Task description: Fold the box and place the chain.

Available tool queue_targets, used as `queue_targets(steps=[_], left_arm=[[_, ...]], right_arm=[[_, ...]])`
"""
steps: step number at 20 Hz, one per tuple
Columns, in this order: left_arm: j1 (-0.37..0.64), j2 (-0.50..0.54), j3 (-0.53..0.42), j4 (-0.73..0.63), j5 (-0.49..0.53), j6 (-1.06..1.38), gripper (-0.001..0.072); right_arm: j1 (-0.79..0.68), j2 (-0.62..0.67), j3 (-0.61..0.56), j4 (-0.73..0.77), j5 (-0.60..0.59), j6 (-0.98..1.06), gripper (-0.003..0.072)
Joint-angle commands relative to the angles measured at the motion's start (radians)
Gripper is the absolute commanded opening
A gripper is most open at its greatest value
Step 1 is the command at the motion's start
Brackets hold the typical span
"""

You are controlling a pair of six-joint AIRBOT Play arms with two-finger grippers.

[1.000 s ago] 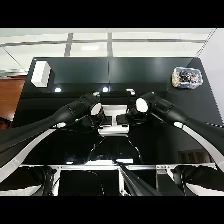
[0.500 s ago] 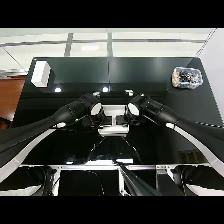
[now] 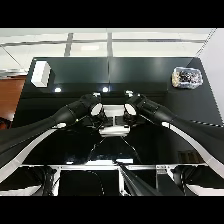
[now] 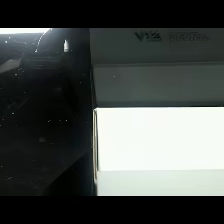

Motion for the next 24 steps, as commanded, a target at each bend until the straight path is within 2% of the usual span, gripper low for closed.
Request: queue_targets(steps=[1,2,3,5,6,7,10,11,12,13,16,18,21,22,24], left_arm=[[0.0,0.001,0.0,0.003,-0.001,0.002,0.0029],[0.0,0.001,0.0,0.003,-0.001,0.002,0.0029],[0.0,0.001,0.0,0.003,-0.001,0.002,0.0028],[0.0,0.001,0.0,0.003,-0.001,0.002,0.0028],[0.0,0.001,0.0,0.003,-0.001,0.002,0.0029],[0.0,0.001,0.0,0.003,-0.001,0.002,0.0029],[0.0,0.001,0.0,0.003,-0.001,0.002,0.0029],[0.0,0.001,0.0,0.003,-0.001,0.002,0.0029],[0.0,0.001,0.0,0.003,-0.002,0.002,0.0029],[0.0,0.001,0.0,0.003,-0.001,0.002,0.0029],[0.0,0.001,0.0,0.003,-0.002,0.002,0.0029],[0.0,0.001,0.0,0.003,-0.002,0.002,0.0029],[0.0,0.001,0.0,0.003,-0.001,0.002,0.0029],[0.0,0.001,0.0,0.003,-0.002,0.002,0.0028],[0.0,0.001,0.0,0.003,-0.002,0.002,0.0028]], right_arm=[[0.003,-0.005,0.013,0.014,-0.001,0.005,0.0018],[0.003,-0.005,0.013,0.018,0.001,0.005,0.0065],[0.003,-0.005,0.013,0.022,0.0,0.005,0.021],[0.003,-0.005,0.014,0.022,0.0,0.005,0.018],[0.003,-0.005,0.014,0.022,0.0,0.004,0.0064],[0.003,-0.005,0.014,0.022,0.0,0.004,0.0017],[0.002,-0.005,0.014,0.018,0.006,0.004,0.002],[0.002,-0.003,0.014,0.01,0.011,0.003,0.0148],[-0.002,0.004,0.014,0.003,0.018,-0.007,0.0351],[-0.006,0.021,0.015,-0.009,0.019,-0.026,0.0384],[-0.023,0.141,0.03,-0.049,0.034,-0.116,0.0384],[-0.034,0.273,0.045,-0.146,0.083,-0.173,0.0384],[-0.102,0.427,0.045,-0.498,0.111,-0.18,0.0383],[-0.154,0.438,0.045,-0.615,0.098,-0.18,0.0383],[-0.317,0.423,0.02,-0.732,-0.043,-0.18,0.0383]])
